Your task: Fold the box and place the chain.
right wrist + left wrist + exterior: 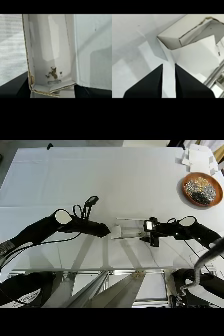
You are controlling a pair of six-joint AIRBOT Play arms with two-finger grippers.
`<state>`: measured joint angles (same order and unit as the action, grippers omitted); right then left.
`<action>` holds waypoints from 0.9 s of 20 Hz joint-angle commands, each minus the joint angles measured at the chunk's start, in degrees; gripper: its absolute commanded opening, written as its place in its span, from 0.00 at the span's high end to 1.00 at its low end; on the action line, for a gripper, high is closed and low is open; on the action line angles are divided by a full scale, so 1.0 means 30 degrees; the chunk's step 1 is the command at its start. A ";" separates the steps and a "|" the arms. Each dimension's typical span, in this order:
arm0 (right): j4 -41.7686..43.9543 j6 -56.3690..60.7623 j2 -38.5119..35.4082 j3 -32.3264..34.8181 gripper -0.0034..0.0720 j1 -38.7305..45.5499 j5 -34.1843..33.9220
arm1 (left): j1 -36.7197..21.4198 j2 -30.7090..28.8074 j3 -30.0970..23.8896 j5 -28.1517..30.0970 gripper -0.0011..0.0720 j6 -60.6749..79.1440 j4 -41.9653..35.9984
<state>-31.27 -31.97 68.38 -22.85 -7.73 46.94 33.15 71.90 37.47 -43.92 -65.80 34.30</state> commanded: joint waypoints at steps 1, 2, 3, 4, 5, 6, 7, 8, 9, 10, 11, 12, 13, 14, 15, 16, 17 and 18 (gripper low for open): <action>0.0007 0.0007 -0.0015 0.0000 0.42 -0.0007 0.0007 | 0.0568 -0.0182 0.0015 0.0393 0.74 0.0007 -0.0306; 0.0007 0.0007 -0.0015 0.0000 0.42 -0.0007 0.0007 | 0.0699 -0.0182 0.0015 0.0590 0.74 0.0000 -0.0393; 0.0007 0.0007 -0.0015 0.0000 0.42 -0.0007 0.0007 | 0.0780 -0.0189 0.0015 0.0721 0.73 0.0000 -0.0510; 0.0007 0.0007 -0.0015 0.0000 0.42 -0.0007 0.0015 | 0.0816 -0.0189 0.0015 0.0736 0.65 -0.0007 -0.0656; 0.0007 0.0007 -0.0015 0.0000 0.42 0.0000 0.0007 | 0.0889 -0.0189 0.0015 0.0736 0.59 -0.0007 -0.0721; 0.0007 0.0007 -0.0015 0.0000 0.42 0.0000 0.0007 | 0.0918 -0.0189 0.0015 0.0729 0.59 -0.0015 -0.0772; 0.0007 0.0007 -0.0015 0.0000 0.42 -0.0007 0.0007 | 0.1013 -0.0182 0.0015 0.0765 0.58 -0.0007 -0.0794; 0.0007 0.0007 -0.0015 0.0000 0.42 -0.0007 0.0007 | 0.1144 -0.0189 0.0015 0.0874 0.58 -0.0015 -0.0845; 0.0007 0.0007 -0.0015 0.0000 0.42 -0.0007 0.0007 | 0.1268 -0.0182 0.0015 0.1093 0.58 -0.0029 -0.0860; 0.0007 0.0007 -0.0015 0.0000 0.42 0.0000 0.0007 | 0.1421 -0.0182 0.0015 0.1435 0.57 -0.0087 -0.0889; 0.0007 0.0007 -0.0015 0.0000 0.42 -0.0007 0.0007 | 0.1588 -0.0182 0.0022 0.1770 0.46 -0.0102 -0.0969; 0.0007 0.0007 -0.0015 0.0000 0.42 -0.0007 0.0007 | 0.1734 -0.0182 0.0029 0.2055 0.36 -0.0284 -0.0991; 0.0007 0.0007 -0.0015 0.0000 0.42 -0.0007 0.0007 | 0.1858 -0.0175 0.0066 0.2288 0.36 -0.0699 -0.0896; 0.0000 0.0007 -0.0015 0.0000 0.42 0.0000 0.0007 | 0.1967 -0.0175 0.0080 0.2543 0.36 -0.0976 -0.0874; 0.0007 0.0007 -0.0015 0.0000 0.42 -0.0007 0.0007 | 0.2091 -0.0095 0.0204 0.2601 0.36 -0.1231 -0.0656; 0.0007 0.0007 -0.0015 0.0000 0.42 -0.0007 0.0007 | 0.2200 0.0051 0.0452 0.2572 0.36 -0.1712 -0.0197; 0.0007 0.0007 -0.0015 0.0000 0.42 -0.0007 0.0000 | 0.2346 0.0306 0.0809 0.2565 0.36 -0.2528 0.0299; 0.0000 0.0007 -0.0015 0.0000 0.42 -0.0007 0.0015 | 0.2514 0.0568 0.1166 0.2433 0.36 -0.3126 0.0692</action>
<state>-31.27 -31.97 68.38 -22.85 -7.73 46.96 39.57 72.38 39.16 -37.12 -70.46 33.43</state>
